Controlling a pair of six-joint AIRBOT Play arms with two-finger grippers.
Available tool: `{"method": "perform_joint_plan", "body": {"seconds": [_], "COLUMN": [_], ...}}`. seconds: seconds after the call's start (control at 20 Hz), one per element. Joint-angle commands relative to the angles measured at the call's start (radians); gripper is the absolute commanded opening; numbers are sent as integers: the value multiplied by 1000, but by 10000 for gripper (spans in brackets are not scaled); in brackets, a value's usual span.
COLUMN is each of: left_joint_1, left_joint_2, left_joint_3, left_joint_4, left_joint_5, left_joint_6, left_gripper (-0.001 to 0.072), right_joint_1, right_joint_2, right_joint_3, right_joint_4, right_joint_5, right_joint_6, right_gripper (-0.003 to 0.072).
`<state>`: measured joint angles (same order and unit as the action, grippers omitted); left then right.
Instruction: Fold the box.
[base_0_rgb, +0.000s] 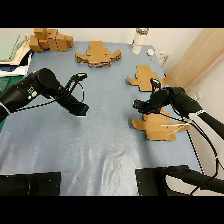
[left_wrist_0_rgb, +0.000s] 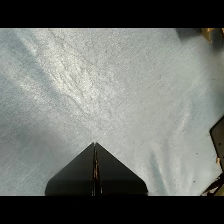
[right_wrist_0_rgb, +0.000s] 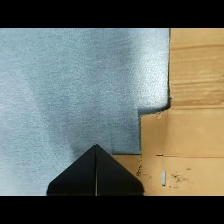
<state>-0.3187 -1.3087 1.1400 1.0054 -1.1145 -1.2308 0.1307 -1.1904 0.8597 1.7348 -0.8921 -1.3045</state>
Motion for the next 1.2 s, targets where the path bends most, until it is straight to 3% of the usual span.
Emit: {"method": "perform_joint_plan", "body": {"seconds": [0.0, 1.05, 1.15], "left_joint_1": [0, 0, 0], "left_joint_2": [-2, -9, -9], "left_joint_3": [0, 0, 0], "left_joint_4": [-1, 0, 0], "left_joint_5": [2, 2, 2], "left_joint_6": [1, 1, 1], "left_gripper": [14, 14, 14], "right_joint_1": [0, -1, -20], "right_joint_2": [-2, -2, -2], "right_joint_3": [0, 2, 51], "right_joint_4": [1, 14, -107], "right_joint_5": [3, 3, -39], "right_joint_6": [0, 3, 3], "right_gripper": [2, 3, 5]}}
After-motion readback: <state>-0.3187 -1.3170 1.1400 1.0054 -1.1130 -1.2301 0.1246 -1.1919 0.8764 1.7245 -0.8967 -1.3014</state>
